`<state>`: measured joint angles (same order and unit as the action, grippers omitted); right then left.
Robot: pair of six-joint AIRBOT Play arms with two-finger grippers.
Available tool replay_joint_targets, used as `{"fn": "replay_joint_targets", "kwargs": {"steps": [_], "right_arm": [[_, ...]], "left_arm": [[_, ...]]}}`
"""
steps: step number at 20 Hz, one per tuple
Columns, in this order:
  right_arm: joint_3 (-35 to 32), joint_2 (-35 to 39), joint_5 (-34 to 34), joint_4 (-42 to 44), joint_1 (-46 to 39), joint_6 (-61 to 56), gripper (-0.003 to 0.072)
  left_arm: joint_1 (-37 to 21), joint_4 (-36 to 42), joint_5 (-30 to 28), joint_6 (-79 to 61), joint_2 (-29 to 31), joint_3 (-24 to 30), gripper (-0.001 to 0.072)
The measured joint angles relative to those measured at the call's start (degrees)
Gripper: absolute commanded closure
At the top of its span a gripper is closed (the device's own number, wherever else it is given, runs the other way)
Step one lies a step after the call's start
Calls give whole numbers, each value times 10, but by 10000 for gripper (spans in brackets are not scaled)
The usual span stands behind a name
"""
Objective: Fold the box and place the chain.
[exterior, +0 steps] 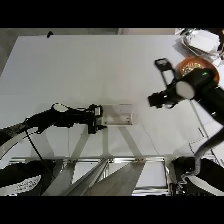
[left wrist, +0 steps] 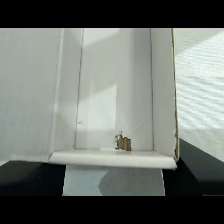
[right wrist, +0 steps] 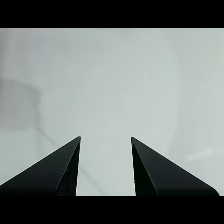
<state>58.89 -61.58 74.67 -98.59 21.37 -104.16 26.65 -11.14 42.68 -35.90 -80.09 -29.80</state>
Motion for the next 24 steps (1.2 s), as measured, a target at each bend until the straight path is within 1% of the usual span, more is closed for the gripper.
{"fn": "replay_joint_targets", "kwargs": {"steps": [2, 5, 7, 8, 9, 14, 17, 20, 21, 22, 24], "right_arm": [[4, -11, -36, -8, -114, 55, 370], [31, -64, -97, -3, -272, 128, 369], [66, -116, -124, 12, -347, 162, 379], [85, -146, -136, 21, -376, 174, 412], [103, -172, -150, 30, -395, 183, 420], [173, -299, -201, 68, -439, 194, 450], [189, -342, -230, 97, -445, 191, 450], [196, -362, -248, 119, -448, 189, 481], [197, -365, -250, 122, -449, 189, 523], [197, -367, -252, 125, -449, 188, 530], [198, -370, -254, 128, -450, 185, 666]], "left_arm": [[0, 0, 0, 0, 0, 0, 416], [0, 0, 0, 0, 0, 0, 416], [0, 0, 0, 0, 0, 0, 416], [0, 0, 0, 0, 0, 0, 416], [0, 0, 0, 0, 0, 0, 416], [0, 0, 0, 0, 0, 0, 416], [0, 0, 0, 0, 0, 0, 416], [0, 0, 0, 0, 0, 0, 416], [0, 0, 0, 0, 0, 0, 416], [0, 0, 0, 0, 0, 0, 416], [0, 0, 0, 0, 0, 0, 416]]}}
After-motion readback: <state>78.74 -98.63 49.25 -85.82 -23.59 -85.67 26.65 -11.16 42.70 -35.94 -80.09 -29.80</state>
